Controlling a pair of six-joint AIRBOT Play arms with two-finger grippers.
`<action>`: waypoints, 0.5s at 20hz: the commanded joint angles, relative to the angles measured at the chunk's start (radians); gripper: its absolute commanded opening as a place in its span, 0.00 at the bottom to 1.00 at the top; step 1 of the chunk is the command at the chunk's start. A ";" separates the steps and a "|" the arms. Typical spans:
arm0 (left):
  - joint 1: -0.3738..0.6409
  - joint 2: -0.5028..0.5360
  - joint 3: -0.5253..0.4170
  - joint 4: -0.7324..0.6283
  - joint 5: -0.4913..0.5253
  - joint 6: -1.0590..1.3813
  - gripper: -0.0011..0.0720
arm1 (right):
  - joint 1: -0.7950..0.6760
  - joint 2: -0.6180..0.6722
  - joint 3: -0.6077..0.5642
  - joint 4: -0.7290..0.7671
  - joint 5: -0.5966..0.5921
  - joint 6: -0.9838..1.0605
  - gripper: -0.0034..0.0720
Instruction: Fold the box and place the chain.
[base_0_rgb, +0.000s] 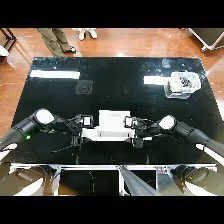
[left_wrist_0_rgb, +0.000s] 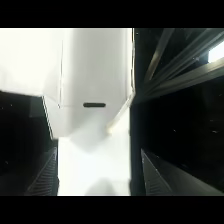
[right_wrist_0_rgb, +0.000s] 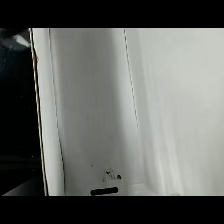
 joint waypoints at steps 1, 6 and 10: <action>-0.037 -0.050 0.000 -0.024 0.079 0.030 0.85 | 0.000 0.000 0.000 0.000 0.000 0.000 0.48; -0.064 -0.060 0.001 -0.064 0.100 0.029 0.85 | 0.000 0.000 0.000 0.000 0.001 0.000 0.48; -0.066 -0.060 0.001 -0.108 0.093 0.029 0.84 | 0.000 0.000 0.000 0.000 0.004 0.000 0.48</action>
